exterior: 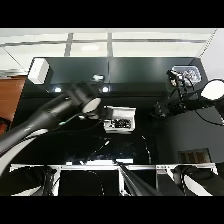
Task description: Fold the box and place the chain.
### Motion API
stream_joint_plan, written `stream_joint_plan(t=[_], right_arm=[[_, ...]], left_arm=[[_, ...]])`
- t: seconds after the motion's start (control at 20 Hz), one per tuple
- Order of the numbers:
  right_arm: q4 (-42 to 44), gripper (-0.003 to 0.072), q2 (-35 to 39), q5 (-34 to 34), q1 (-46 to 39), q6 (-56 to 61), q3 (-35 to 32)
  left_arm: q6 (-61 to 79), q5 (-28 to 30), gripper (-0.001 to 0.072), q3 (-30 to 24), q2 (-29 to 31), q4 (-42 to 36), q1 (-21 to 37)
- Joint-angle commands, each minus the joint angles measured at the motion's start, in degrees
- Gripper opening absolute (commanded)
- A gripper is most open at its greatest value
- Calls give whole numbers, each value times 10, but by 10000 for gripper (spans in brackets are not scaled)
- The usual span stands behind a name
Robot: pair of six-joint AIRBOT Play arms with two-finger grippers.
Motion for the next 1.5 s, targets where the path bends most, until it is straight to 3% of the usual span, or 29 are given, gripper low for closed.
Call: stream_joint_plan(t=[0.0, 0.1, 0.15, 0.25, 0.3, 0.35, 0.4, 0.55, 0.6, 0.75, 0.85, 0.95, 1.2, 1.45], right_arm=[[-2, 404, 0, 1, -1, -3, -1], [-2, 404, 0, 0, -1, -2, -1], [-2, 404, 0, -1, -1, -2, -1], [-1, 404, 0, -1, 0, -2, -1], [-1, 404, 0, -1, 0, -2, -1], [0, 404, 0, -3, 0, -2, -2], [0, 404, 0, -3, 0, -2, -2], [0, 404, 0, -3, 0, 0, -2], [0, 404, 0, -3, 0, 0, -2], [0, 404, 0, -4, 0, 12, -2], [1, 404, 0, -3, 0, 16, -2], [1, 404, 0, -4, 0, 27, -2], [3, 404, 0, -16, 0, 37, -2], [4, 404, 0, -23, 0, 37, -3]], left_arm=[[8, -35, 628, -83, 104, 75, 56], [16, 19, 612, -175, 154, -1, 161], [63, 74, 612, -226, 172, -102, 225], [308, 166, 612, -324, 184, -392, 325], [476, 179, 612, -363, 180, -526, 354], [637, 170, 613, -393, 174, -616, 370], [750, 166, 613, -414, 169, -659, 376], [944, 176, 627, -426, 142, -668, 375], [1018, 184, 715, -426, 135, -668, 372], [1270, 192, 714, -425, 129, -667, 335], [1394, 242, 713, -417, 129, -646, 300], [1428, 304, 712, -403, 111, -631, 285], [1500, 278, 712, -334, 6, -661, 286], [1508, 283, 712, -311, -33, -695, 276]])
